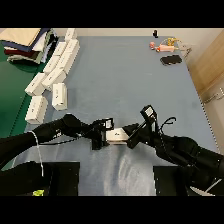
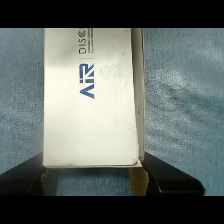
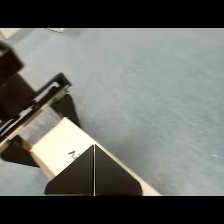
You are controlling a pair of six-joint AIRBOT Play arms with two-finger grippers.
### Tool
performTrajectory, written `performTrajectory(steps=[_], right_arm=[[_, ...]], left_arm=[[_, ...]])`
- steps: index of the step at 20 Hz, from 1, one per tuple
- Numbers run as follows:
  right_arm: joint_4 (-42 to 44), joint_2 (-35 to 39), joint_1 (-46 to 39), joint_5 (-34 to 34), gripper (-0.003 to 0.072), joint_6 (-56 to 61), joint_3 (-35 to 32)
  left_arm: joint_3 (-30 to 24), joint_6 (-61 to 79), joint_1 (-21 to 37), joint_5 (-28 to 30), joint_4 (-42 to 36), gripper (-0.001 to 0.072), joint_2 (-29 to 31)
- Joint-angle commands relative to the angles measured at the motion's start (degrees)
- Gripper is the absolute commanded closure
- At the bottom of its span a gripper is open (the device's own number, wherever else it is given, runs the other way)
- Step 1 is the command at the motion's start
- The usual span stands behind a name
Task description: Fold the box.
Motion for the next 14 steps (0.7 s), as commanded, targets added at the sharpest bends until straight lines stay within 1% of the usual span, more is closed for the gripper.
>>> performTrajectory(steps=[1,3,4,6,9,10,11,13,14], right_arm=[[-2.9,0.1,-6.0,-10.0,0.0683,0.0,4.4],[-2.9,0.1,-9.0,-12.9,0.0683,1.2,6.6],[-2.8,0.1,-10.0,-13.5,0.0683,1.6,7.3],[-2.8,0.1,-12.1,-13.7,0.0683,1.8,8.1],[-2.8,0.1,-15.5,-14.0,0.0683,5.7,8.9],[-2.8,0.1,-16.2,-14.0,0.0683,6.9,9.0],[-2.8,0.1,-16.5,-14.0,0.0683,7.0,9.0],[-2.8,0.1,-16.5,-14.1,0.0683,7.0,9.0],[-2.9,0.1,-16.5,-14.1,0.0684,7.0,9.0]], left_arm=[[0.0,0.0,0.0,0.0,0.0,0.0183,0.0],[0.0,0.1,0.0,0.2,0.0,0.0183,0.0],[0.0,0.3,0.0,1.1,0.0,0.0183,0.0],[0.1,0.2,0.2,1.1,0.1,0.0183,0.2],[0.2,-3.5,1.5,1.1,0.5,0.0183,3.7],[0.2,-6.8,2.8,1.1,2.3,0.0183,5.5],[0.2,-12.2,4.8,1.1,6.0,0.0183,7.8],[0.2,-28.1,9.9,0.5,15.9,0.0183,12.6],[0.2,-37.0,13.1,-0.8,21.7,0.0183,15.2]])
